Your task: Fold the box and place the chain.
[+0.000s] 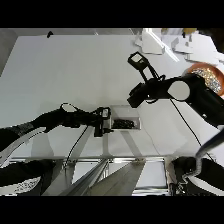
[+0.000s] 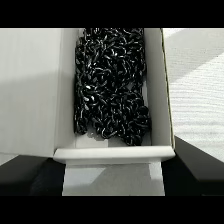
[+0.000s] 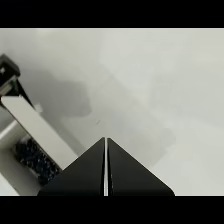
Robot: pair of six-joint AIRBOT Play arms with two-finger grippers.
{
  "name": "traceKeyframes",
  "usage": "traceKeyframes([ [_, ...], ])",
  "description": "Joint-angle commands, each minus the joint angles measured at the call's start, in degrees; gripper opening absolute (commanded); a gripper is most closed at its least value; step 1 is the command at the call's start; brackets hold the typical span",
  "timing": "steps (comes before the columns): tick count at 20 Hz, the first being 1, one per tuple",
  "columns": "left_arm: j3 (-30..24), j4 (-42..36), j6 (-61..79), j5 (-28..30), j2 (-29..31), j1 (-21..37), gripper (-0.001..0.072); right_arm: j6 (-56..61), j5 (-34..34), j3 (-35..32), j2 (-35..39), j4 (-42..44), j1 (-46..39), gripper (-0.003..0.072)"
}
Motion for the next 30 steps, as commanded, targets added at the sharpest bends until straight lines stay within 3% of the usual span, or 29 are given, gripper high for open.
traceKeyframes([
  [1, 0.0, 0.0, 0.0, 0.0, 0.0, 0.0, 0.0209, -9.8, 4.2, -0.2, -3.7, 3.3, 1.7, 0.0019],
  [7, 0.0, 0.0, 0.0, 0.0, 0.0, 0.0, 0.0209, -20.3, 10.7, -0.2, -2.8, 4.7, 4.5, 0.0028],
  [8, 0.0, 0.0, 0.0, 0.0, 0.0, 0.0, 0.0209, -21.3, 11.3, -0.5, -2.2, 4.7, 5.0, 0.0065],
  [12, 0.0, 0.0, 0.0, 0.0, 0.0, 0.0, 0.0209, -26.0, 10.5, -2.6, 0.1, 4.7, 8.2, 0.0065],
  [13, 0.0, 0.0, 0.0, 0.0, 0.1, 0.0, 0.0209, -26.4, 9.9, -3.3, 0.2, 4.7, 8.9, 0.0083],
  [14, 0.0, 0.0, 0.0, 0.0, 0.0, 0.0, 0.0209, -27.1, 9.3, -4.1, 0.2, 4.7, 9.6, 0.0182],
  [15, 0.0, 0.0, 0.0, 0.0, 0.0, 0.0, 0.0209, -27.2, 8.6, -5.0, 0.2, 4.7, 10.2, 0.0232],
  [26, 0.0, 0.0, 0.0, 0.0, 0.0, 0.0, 0.0209, -27.4, 4.0, -7.0, 0.3, 0.3, 11.6, 0.0241],
  [29, 0.0, 0.0, 0.0, 0.0, 0.0, 0.0, 0.0209, -27.4, 2.9, -8.2, 0.3, 0.2, 11.6, 0.0216],
  [30, 0.0, 0.0, 0.0, 0.0, 0.0, 0.0, 0.0209, -27.4, 2.8, -8.3, 0.3, 0.0, 11.6, 0.0176],
])
